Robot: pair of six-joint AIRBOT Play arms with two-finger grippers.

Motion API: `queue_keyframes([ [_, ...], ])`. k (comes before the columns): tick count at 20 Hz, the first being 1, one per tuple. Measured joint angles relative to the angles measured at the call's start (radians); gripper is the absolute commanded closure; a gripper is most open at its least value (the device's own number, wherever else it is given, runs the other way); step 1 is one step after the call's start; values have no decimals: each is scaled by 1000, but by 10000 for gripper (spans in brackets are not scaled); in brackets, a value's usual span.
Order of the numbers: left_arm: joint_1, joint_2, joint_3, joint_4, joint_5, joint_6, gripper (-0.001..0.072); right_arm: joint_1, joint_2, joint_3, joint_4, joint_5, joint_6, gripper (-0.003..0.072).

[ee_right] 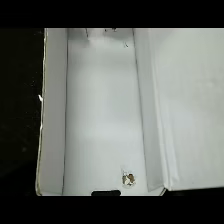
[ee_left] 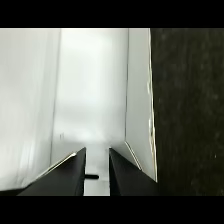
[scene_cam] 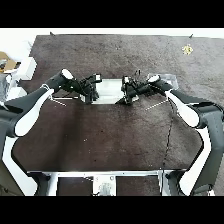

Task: Fold the box and place the chain.

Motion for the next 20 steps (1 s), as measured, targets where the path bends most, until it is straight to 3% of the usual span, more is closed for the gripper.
queue_keyframes([
  [7,0,-12,-5,-47,10,26,515,0,0,0,2,-3,1,309],
  [8,0,-14,-5,-48,11,27,339,0,0,0,2,-3,1,308],
  [9,0,-16,-5,-51,12,29,0,0,0,0,2,-3,1,309],
  [14,0,-20,-5,-54,18,17,9,0,0,0,0,-2,2,309],
  [15,0,-20,-5,-54,18,14,31,0,0,0,0,-2,2,309],
  [16,0,-21,-5,-55,19,8,317,0,0,0,0,-2,1,309],
  [17,1,-20,-5,-57,26,-3,551,0,0,0,4,-2,5,309],
  [18,1,-22,-6,-53,24,-10,689,0,0,0,9,-10,4,309],
  [20,11,-21,-5,-51,20,-21,699,1,0,0,8,-6,4,309],
])
